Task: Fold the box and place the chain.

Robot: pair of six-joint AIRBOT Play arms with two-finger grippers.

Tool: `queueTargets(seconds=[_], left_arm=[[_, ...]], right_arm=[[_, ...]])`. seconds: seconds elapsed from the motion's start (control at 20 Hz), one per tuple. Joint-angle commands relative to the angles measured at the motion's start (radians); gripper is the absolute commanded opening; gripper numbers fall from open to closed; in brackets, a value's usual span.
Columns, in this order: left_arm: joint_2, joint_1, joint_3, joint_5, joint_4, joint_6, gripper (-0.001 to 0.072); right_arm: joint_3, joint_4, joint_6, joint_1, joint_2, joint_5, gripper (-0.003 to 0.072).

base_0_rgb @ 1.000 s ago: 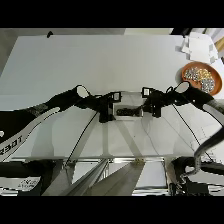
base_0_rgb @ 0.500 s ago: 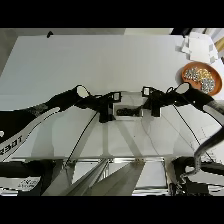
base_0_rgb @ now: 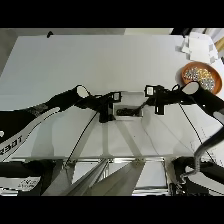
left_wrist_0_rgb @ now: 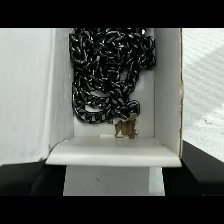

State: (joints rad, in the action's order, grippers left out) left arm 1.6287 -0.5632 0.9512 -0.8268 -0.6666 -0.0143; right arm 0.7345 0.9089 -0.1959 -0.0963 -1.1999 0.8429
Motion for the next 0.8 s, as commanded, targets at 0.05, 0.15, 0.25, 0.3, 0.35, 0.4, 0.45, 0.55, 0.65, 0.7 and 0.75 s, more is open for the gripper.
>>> queueTargets(seconds=[0.05,0.15,0.25,0.3,0.35,0.4,0.45,0.55,0.65,0.7,0.75], left_arm=[[0.0,0.001,0.0,0.0,0.0,0.0,0.0017],[0.0,0.001,0.0,0.0,0.0,0.0,0.0017],[0.0,0.001,0.0,0.0,0.0,0.0,0.0017],[0.0,0.001,0.0,0.0,0.0,0.0,0.0017],[0.0,0.001,0.0,0.0,0.0,0.0,0.0017],[0.0,0.001,0.0,0.0,0.0,0.0,0.0017],[0.0,0.001,0.0,0.0,0.0,0.0,0.0017],[0.0,0.001,0.0,0.0,0.0,0.0,0.0017],[0.0,0.001,0.0,0.0,0.0,0.0,0.0017],[0.0,0.001,0.0,0.0,0.0,0.0,0.0017],[0.0,0.001,0.0,0.0,0.0,0.0,0.0017]], right_arm=[[0.0,-0.017,0.107,0.0,0.209,-0.003,0.0008],[0.001,-0.083,0.155,0.0,0.283,0.033,0.0008],[0.001,-0.18,0.207,-0.01,0.326,0.071,0.0008],[0.001,-0.22,0.237,-0.026,0.331,0.078,0.0008],[0.001,-0.253,0.269,-0.052,0.329,0.076,0.0008],[0.001,-0.27,0.288,-0.083,0.323,0.071,0.0008],[0.001,-0.281,0.312,-0.122,0.313,0.058,0.0008],[0.001,-0.281,0.363,-0.194,0.28,0.005,0.0008],[0.001,-0.28,0.415,-0.245,0.232,-0.054,0.0008],[0.001,-0.28,0.44,-0.259,0.201,-0.069,0.0008],[0.001,-0.276,0.467,-0.266,0.17,-0.075,0.0009]])
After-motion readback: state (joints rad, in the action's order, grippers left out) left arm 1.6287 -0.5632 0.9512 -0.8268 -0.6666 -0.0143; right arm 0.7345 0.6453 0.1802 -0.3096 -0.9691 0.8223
